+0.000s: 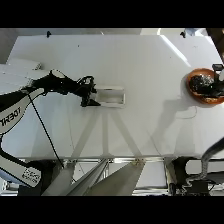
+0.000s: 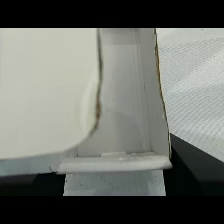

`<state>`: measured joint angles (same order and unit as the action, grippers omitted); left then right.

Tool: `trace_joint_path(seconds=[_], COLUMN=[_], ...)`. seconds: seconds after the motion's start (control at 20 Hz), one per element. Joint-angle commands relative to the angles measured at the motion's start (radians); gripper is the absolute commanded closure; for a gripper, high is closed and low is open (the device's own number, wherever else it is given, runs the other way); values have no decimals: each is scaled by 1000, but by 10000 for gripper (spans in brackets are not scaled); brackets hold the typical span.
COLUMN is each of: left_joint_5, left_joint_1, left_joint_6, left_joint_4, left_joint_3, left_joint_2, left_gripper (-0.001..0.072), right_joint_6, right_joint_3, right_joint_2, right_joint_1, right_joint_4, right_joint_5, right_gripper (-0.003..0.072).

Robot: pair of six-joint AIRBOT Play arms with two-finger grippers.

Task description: Fold the box and place the chain.

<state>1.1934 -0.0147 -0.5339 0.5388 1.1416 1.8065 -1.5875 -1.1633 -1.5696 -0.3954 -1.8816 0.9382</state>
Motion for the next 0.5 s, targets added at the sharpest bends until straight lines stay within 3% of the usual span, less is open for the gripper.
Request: trace_joint_path(seconds=[0.0, 0.3, 0.45], left_joint_5=[0, 0, 0], left_joint_1=[1, 1, 1], left_joint_6=[0, 0, 0], left_joint_4=[0, 0, 0], left_joint_3=[0, 0, 0], left_joint_2=[0, 0, 0], left_gripper=[214, 214, 214], right_joint_6=[24, 139, 149], right_joint_3=[-2, -2, -2], right_joint_2=[103, 341, 428], right_joint_1=[35, 108, 180], right_joint_4=[16, 257, 300], right_joint_5=[40, 187, 269], right_gripper=[674, 674, 674])
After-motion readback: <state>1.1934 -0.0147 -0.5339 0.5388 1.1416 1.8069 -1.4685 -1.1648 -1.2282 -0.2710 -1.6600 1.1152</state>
